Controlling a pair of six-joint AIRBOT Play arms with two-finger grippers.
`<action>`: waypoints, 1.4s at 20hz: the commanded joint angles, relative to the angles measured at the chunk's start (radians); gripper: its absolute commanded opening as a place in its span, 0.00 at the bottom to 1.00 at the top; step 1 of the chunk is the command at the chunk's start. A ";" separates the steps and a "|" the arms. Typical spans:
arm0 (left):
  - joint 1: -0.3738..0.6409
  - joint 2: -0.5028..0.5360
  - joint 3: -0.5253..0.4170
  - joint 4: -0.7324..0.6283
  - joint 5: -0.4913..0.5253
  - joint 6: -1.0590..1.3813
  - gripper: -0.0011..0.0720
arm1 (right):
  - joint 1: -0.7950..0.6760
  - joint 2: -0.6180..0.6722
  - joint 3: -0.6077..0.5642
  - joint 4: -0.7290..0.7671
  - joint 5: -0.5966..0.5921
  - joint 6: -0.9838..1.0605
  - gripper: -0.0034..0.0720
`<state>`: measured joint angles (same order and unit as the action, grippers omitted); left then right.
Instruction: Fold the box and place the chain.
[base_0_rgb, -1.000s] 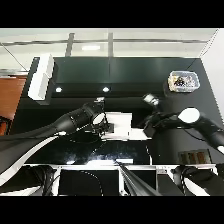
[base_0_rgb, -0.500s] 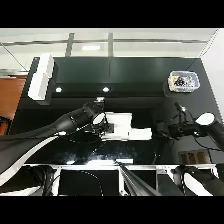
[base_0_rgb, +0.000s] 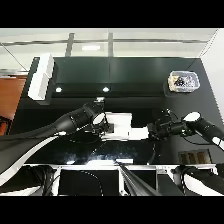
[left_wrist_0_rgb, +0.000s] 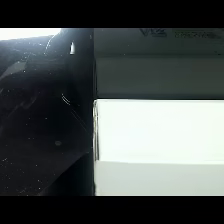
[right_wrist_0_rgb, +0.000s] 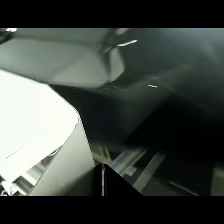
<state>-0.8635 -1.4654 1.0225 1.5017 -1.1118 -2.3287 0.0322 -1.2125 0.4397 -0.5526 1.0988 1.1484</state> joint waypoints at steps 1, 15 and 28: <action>0.001 0.000 0.001 0.001 0.003 0.000 0.06 | 0.007 -0.010 0.052 0.029 0.062 -0.047 0.07; 0.001 0.000 0.001 0.000 0.002 0.000 0.06 | 0.200 -0.010 0.140 0.061 -0.048 0.024 0.76; 0.001 0.000 0.001 0.001 0.002 0.000 0.06 | 0.445 -0.010 0.296 -0.274 -0.195 0.433 0.72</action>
<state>-0.8635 -1.4654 1.0225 1.5028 -1.1091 -2.3291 0.4358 -1.2221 0.7002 -0.6930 0.9215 1.4559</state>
